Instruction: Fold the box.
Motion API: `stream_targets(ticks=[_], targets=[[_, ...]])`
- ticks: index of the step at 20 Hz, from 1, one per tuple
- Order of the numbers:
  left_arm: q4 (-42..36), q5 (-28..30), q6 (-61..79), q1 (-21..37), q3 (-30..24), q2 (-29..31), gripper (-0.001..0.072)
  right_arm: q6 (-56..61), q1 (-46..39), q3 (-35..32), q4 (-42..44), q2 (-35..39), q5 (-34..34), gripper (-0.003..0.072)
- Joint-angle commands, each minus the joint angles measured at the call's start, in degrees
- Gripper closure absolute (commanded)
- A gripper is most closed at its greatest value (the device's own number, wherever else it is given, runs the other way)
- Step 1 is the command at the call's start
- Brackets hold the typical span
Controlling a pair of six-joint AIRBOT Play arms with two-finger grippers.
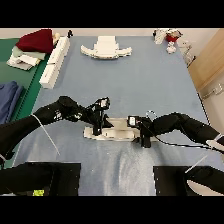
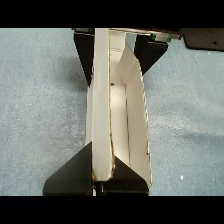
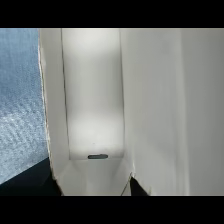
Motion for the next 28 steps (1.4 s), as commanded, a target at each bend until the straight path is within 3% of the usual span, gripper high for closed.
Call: stream_targets(ticks=[1, 13, 24, 25, 26, 28], targets=[[0.0, 0.0, 0.0, 0.04, 0.0, 0.0, 0.0696, 0.0, -0.04, 0.07, 0.09, 0.02, 0.31, 0.0149], [-0.39, -3.1, -0.2, 0.04, -0.02, 0.0, 0.0696, 0.0, -0.04, 0.07, 0.09, 0.02, 0.31, 0.0149], [-0.13, -2.12, -6.01, 0.13, 0.0, 0.0, 0.0686, 0.0, -0.04, 0.07, 0.09, 0.02, 0.28, 0.0149], [-0.02, -2.05, -6.08, 0.13, -0.02, 0.0, 0.0444, 0.0, -0.04, 0.07, 0.09, 0.02, 0.28, 0.0149], [-0.02, -2.05, -7.54, 0.15, 0.0, 0.0, 0.0332, 0.0, -0.04, 0.07, 0.09, 0.02, 0.28, 0.0149], [0.04, -2.05, -8.52, 0.15, 0.0, 0.02, 0.0353, 0.0, -0.04, 0.07, 0.09, 0.02, 0.28, 0.0149]])
